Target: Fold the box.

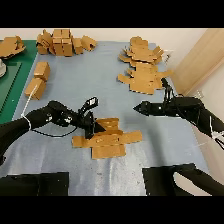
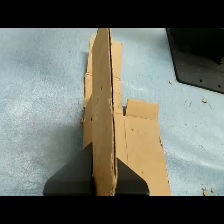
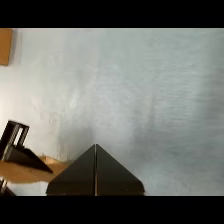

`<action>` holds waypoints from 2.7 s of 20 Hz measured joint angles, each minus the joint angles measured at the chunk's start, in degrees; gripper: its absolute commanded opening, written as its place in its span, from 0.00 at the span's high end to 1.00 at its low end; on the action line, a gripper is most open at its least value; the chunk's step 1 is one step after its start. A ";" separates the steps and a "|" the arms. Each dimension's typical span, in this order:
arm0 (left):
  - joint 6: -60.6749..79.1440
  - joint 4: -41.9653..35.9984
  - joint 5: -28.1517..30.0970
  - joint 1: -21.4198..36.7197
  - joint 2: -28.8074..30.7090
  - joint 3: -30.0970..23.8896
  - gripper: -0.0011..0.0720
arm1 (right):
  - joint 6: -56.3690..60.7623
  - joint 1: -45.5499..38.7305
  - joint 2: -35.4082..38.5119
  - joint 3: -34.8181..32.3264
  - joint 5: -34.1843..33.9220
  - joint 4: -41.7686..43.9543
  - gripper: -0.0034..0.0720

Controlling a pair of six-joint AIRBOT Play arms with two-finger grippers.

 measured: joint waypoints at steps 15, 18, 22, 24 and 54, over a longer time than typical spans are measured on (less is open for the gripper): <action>-0.15 0.02 -0.07 0.00 0.00 0.00 0.97 | 18.25 51.52 22.43 -9.16 0.33 -46.99 0.95; -0.15 0.02 -0.07 0.00 0.00 0.00 0.97 | 18.73 64.98 22.47 -12.85 3.91 -53.07 0.58; -0.15 0.00 -0.09 0.00 0.00 0.00 0.97 | 20.39 73.96 19.54 -15.69 9.33 -64.87 0.30; -0.15 0.00 -0.09 0.00 0.00 0.00 0.97 | 20.85 75.01 16.90 -16.20 11.41 -69.90 0.30; -0.17 -0.02 -0.09 0.00 0.00 0.00 0.97 | 35.12 75.36 6.80 -13.03 16.52 -99.45 0.33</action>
